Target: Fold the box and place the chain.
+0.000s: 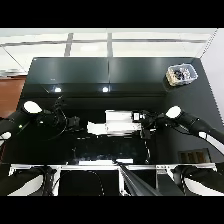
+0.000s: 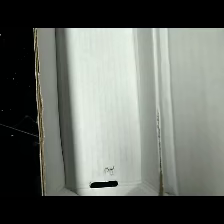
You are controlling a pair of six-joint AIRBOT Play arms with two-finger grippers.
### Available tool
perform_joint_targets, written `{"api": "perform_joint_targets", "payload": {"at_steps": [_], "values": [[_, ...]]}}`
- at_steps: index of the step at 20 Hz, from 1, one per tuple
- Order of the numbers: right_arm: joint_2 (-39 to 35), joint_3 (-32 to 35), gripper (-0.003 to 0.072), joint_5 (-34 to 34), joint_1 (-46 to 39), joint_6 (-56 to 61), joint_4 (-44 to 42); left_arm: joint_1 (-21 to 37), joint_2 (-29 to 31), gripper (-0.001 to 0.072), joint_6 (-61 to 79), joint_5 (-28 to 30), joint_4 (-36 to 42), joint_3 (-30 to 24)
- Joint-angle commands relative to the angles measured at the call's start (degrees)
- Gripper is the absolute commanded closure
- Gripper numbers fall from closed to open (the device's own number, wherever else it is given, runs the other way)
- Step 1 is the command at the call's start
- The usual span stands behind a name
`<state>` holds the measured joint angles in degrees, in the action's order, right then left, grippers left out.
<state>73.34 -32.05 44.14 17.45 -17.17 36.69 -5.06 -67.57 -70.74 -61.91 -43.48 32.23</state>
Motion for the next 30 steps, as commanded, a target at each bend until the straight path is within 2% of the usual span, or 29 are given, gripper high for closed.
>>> {"api": "perform_joint_targets", "payload": {"at_steps": [1,5,7,12,15,17,20,22,27,30], "values": [[0.02,-0.02,0.0589,0.02,0.04,0.02,-0.02,2.21,-5.46,0.0689,0.20,1.44,12.39,-3.06],[0.02,-0.02,0.0589,0.00,0.04,0.02,-0.04,-6.36,-9.57,0.0689,2.58,7.04,18.18,-2.99],[0.02,-0.02,0.0589,0.00,0.04,0.02,-0.02,-8.79,-10.21,0.0689,4.61,7.80,18.84,-2.27],[0.02,-0.02,0.0589,0.00,0.04,0.02,-0.02,-5.99,-10.21,0.0689,12.20,-0.96,18.78,1.20],[0.02,-0.02,0.0589,0.00,0.04,0.02,-0.02,-5.95,-10.21,0.0689,12.61,-1.29,16.87,2.47],[0.02,-0.02,0.0589,0.00,0.04,0.02,-0.02,-5.95,-10.21,0.0690,10.32,-0.31,11.15,3.48],[0.02,-0.02,0.0590,0.02,0.04,0.02,-0.02,-5.97,-10.21,0.0690,2.89,5.35,3.78,3.54],[0.02,-0.02,0.0589,0.02,0.04,0.02,-0.04,-6.01,-10.21,0.0690,1.88,7.65,3.93,3.54],[0.02,-0.02,0.0589,0.00,0.04,0.02,-0.02,-8.41,-12.79,0.0690,1.92,7.74,5.07,3.54],[0.02,-0.02,0.0589,0.00,0.04,0.02,-0.02,-10.86,-14.49,0.0690,6.23,8.11,10.03,3.54]]}}
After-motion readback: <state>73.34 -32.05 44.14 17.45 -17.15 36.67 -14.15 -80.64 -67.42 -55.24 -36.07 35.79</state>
